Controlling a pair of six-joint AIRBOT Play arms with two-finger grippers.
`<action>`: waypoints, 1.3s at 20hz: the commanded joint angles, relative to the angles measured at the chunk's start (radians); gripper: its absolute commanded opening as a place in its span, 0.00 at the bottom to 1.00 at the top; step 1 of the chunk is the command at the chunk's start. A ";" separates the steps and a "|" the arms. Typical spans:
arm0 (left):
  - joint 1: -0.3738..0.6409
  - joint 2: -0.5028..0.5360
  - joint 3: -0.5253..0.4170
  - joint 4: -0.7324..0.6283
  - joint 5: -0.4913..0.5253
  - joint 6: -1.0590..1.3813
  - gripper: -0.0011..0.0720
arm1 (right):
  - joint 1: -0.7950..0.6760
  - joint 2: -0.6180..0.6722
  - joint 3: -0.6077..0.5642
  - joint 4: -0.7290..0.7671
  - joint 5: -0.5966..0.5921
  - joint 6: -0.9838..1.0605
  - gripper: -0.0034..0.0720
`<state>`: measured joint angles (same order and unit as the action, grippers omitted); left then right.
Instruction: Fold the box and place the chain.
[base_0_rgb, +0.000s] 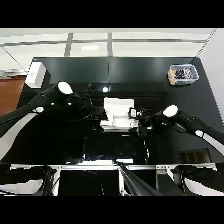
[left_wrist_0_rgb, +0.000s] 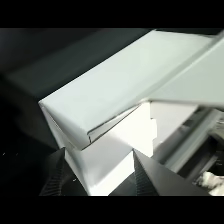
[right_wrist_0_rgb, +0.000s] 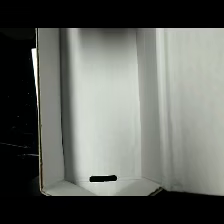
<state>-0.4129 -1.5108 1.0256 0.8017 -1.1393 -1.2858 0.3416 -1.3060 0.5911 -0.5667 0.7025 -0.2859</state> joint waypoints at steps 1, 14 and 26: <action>-0.075 0.001 0.061 0.191 0.014 -0.197 0.67 | 0.000 -0.001 0.001 0.000 0.000 0.000 0.44; -0.168 0.000 0.108 0.298 0.031 -0.457 0.56 | 0.000 -0.001 0.001 0.000 0.000 0.000 0.44; -0.308 -0.086 0.163 0.611 0.001 -0.799 0.56 | 0.000 -0.001 0.001 0.000 0.000 0.000 0.44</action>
<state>-0.6933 -1.5658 1.1580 1.3422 -1.1137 -2.0148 0.3416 -1.3060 0.5911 -0.5667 0.7025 -0.2859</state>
